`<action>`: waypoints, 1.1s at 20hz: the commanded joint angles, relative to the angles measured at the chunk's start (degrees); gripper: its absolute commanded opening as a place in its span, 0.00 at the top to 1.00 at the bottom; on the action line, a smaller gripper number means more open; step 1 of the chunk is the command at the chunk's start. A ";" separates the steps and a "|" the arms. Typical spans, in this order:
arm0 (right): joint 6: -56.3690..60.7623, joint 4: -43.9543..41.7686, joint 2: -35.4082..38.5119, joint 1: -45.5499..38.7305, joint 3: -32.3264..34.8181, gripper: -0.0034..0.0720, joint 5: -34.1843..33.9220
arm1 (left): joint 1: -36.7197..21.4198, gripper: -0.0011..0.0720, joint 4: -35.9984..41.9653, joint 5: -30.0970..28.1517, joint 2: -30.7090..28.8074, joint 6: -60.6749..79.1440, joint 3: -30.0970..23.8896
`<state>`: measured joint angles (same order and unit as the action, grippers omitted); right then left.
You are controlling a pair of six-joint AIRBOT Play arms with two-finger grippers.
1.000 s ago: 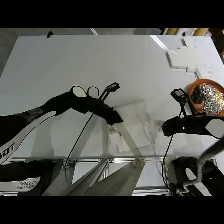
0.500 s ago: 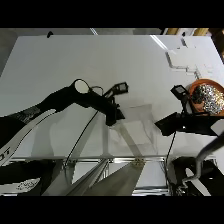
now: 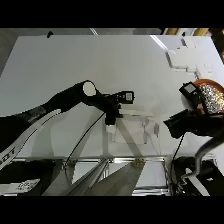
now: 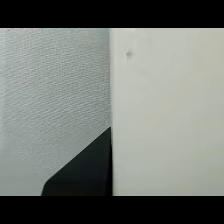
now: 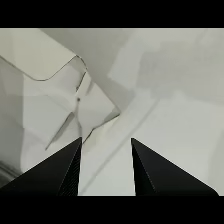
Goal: Fold the box and place the chain.
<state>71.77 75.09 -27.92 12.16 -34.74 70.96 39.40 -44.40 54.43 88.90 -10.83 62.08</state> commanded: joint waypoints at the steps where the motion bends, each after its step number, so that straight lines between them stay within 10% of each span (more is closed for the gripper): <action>1: -0.31 0.74 0.39 0.04 -0.17 0.50 0.63 | 0.15 0.99 1.70 -2.97 1.05 0.76 -0.04; 22: -4.98 -0.55 0.39 0.04 -0.17 0.51 1.95 | 1.75 0.97 1.90 -4.96 3.87 0.76 -0.04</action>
<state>66.81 74.83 -27.57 12.16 -34.85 72.88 41.12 -42.46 49.52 92.75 -10.07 62.08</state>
